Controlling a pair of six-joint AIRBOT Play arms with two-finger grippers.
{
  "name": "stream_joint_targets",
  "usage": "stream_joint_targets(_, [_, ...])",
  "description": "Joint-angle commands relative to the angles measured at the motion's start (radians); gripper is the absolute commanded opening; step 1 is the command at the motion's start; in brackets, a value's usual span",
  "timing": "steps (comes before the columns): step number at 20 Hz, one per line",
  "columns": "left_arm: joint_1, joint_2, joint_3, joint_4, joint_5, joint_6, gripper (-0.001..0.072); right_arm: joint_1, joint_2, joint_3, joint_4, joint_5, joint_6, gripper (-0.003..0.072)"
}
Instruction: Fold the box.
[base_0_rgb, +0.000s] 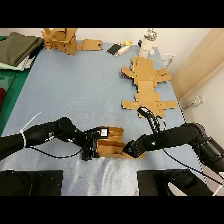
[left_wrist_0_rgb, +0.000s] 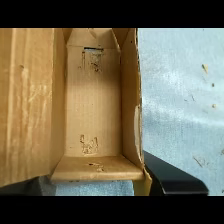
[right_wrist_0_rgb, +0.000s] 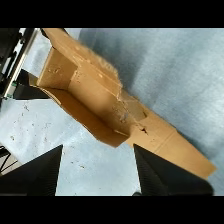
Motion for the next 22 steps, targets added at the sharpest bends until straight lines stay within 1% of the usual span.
stream_joint_targets(1, [0.0, -0.002, 0.002, 0.024, 0.064, -0.045, 0.0608, 0.0, 0.0, 0.001, 0.0, 0.0, 0.0, 0.0698])
stream_joint_targets(6, [0.002, -0.002, 0.002, 0.03, 0.124, -0.066, 0.0608, 0.0, 0.0, 0.001, 0.014, 0.007, 0.001, 0.0698])
stream_joint_targets(8, [0.002, -0.002, 0.002, 0.031, 0.124, -0.066, 0.0608, 0.0, 0.0, 0.001, 0.042, 0.008, 0.023, 0.0698])
stream_joint_targets(11, [0.002, -0.002, 0.002, 0.045, 0.123, -0.066, 0.0608, 0.0, 0.0, 0.0, 0.043, 0.015, 0.051, 0.0692])
stream_joint_targets(12, [0.002, -0.002, 0.002, 0.045, 0.121, -0.066, 0.0609, 0.0, -0.001, -0.004, 0.042, 0.035, 0.074, 0.0692])
stream_joint_targets(13, [0.002, -0.002, 0.002, 0.045, 0.113, -0.066, 0.0609, 0.0, -0.002, -0.009, 0.045, 0.047, 0.108, 0.0674])
stream_joint_targets(14, [0.002, -0.002, 0.002, 0.045, 0.105, -0.066, 0.0609, 0.0, -0.01, -0.009, 0.052, 0.044, 0.168, 0.0363])
stream_joint_targets(15, [0.002, -0.002, 0.002, 0.045, 0.103, -0.066, 0.0609, 0.001, -0.021, -0.01, 0.066, 0.05, 0.258, 0.0003])
stream_joint_targets(17, [0.002, -0.002, 0.002, 0.045, 0.1, -0.066, 0.0609, 0.001, -0.043, -0.009, 0.091, 0.112, 0.259, 0.0004])
stream_joint_targets(19, [0.002, -0.002, 0.002, 0.044, 0.096, -0.066, 0.0609, 0.001, -0.072, 0.004, 0.112, 0.184, 0.208, 0.0003])
stream_joint_targets(22, [0.002, -0.002, 0.002, 0.044, 0.098, -0.066, 0.0609, 0.001, -0.171, 0.057, 0.115, 0.251, 0.14, 0.0002])
